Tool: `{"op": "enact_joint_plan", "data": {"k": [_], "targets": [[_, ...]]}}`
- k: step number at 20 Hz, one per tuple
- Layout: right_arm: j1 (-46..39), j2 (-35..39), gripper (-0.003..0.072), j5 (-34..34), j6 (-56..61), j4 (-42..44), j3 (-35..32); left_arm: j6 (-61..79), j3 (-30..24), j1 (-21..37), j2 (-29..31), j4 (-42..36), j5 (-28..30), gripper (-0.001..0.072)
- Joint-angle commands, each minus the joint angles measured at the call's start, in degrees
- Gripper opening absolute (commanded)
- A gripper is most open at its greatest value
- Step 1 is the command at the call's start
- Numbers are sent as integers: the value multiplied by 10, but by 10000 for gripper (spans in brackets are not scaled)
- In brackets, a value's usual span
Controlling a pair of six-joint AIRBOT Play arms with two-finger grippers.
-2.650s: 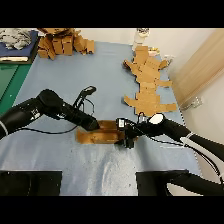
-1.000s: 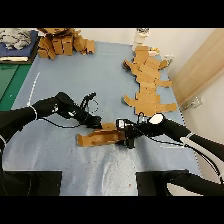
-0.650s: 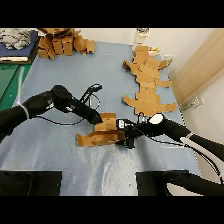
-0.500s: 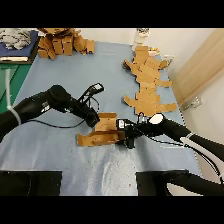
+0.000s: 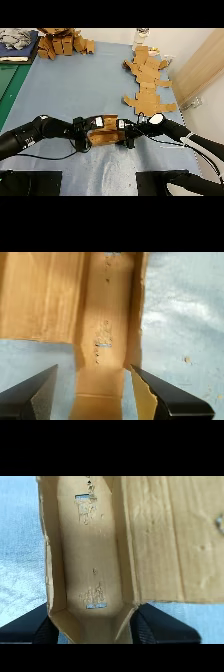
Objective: Fold the box.
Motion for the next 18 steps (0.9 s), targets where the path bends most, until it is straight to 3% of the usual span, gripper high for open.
{"op": "enact_joint_plan", "data": {"k": [1, 5, 6, 7, 14, 18], "targets": [[0, 0, 606, 0, 0, 0, 0, 2, -19, -10, 9, 11, 2, 674], [0, 0, 607, 0, 0, 0, 0, 3, -19, -9, 9, 33, 7, 672], [0, 0, 607, 0, 0, 0, 0, 1, -18, -8, 9, 40, 10, 650], [0, 0, 607, 0, 0, 0, 0, 1, -18, -6, 10, 41, 12, 578], [0, 0, 607, 0, 0, 1, 0, -18, -19, -3, -10, 32, 17, 577], [0, 0, 606, 0, 0, 0, 0, -16, -18, -3, -32, -18, 51, 576]]}}
